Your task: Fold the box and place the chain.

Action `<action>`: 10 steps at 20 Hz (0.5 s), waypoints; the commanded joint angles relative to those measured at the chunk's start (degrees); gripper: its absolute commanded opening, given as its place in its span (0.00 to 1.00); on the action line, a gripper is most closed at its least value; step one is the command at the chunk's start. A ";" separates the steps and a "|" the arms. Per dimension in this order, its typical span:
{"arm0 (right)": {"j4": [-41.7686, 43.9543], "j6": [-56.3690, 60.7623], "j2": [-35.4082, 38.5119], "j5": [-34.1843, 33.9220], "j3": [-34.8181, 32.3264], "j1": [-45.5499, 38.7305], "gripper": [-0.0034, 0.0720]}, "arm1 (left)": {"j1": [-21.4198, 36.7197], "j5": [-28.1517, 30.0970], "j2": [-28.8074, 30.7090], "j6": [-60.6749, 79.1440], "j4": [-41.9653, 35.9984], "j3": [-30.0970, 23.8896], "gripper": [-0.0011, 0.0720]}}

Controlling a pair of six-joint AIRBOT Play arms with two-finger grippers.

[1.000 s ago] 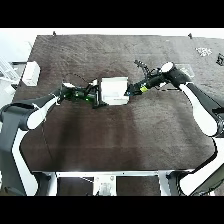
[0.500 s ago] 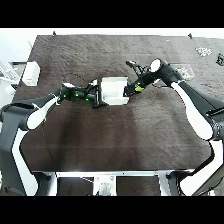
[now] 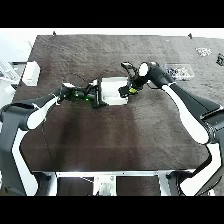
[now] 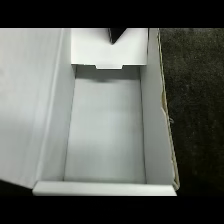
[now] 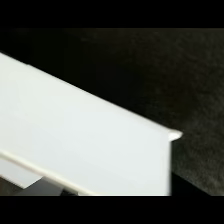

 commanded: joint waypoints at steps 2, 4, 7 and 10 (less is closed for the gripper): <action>-8.31 9.60 -0.04 -0.48 0.07 2.27 0.62 | 0.02 0.00 0.04 0.02 0.00 0.04 0.73; -9.40 12.61 -0.04 -0.52 0.07 2.34 0.61 | 0.02 0.00 0.04 0.02 0.00 0.04 0.73; -11.23 16.68 -0.44 -0.90 0.13 2.36 0.61 | 0.02 0.00 0.04 0.02 0.00 0.04 0.73; -11.45 19.12 -1.55 -0.94 0.28 2.71 0.61 | 0.02 0.00 0.04 0.02 0.00 0.04 0.73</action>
